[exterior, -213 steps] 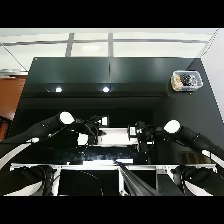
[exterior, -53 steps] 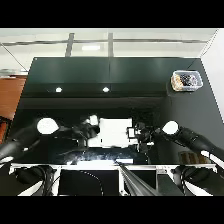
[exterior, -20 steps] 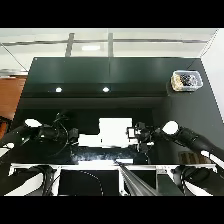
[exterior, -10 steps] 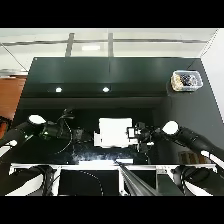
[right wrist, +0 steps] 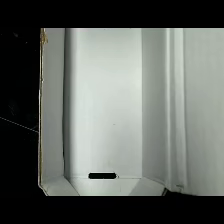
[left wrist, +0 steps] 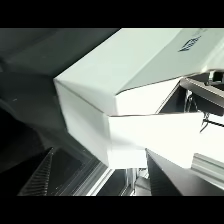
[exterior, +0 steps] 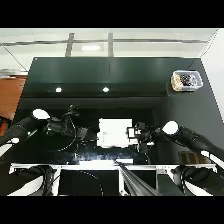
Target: Fold the box and place the chain.
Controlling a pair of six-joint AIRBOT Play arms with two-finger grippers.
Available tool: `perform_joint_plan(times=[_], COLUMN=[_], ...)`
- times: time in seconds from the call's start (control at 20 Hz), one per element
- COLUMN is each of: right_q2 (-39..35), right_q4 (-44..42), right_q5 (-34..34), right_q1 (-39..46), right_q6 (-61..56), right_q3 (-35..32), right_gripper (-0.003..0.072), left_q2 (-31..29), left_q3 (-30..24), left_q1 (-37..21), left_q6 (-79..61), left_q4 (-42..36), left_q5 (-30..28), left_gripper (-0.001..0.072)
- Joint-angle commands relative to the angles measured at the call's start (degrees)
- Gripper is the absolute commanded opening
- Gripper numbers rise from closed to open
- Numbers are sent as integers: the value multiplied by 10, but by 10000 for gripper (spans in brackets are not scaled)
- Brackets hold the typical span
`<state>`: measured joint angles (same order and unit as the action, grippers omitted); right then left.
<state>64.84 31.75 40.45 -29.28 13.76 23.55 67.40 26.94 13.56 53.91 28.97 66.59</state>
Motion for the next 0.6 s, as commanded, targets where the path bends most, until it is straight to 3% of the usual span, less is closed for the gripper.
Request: perform_joint_plan(times=[0.0, 0.2, 0.55], right_q2=[0, 0, 0], right_q4=[0, 0, 0], right_q5=[0, 0, 0], right_q1=[0, 0, 0], right_q6=[0, 0, 0], right_q3=[0, 0, 0], right_gripper=[228, 229, 228], left_q2=[-1, -1, -1], left_q3=[8, 8, 8], left_q1=[48, 110, 121], left_q6=[50, 80, 111], left_q4=[24, 17, 21], left_q5=[-70, -163, -170], left_gripper=[703, 703, 674])
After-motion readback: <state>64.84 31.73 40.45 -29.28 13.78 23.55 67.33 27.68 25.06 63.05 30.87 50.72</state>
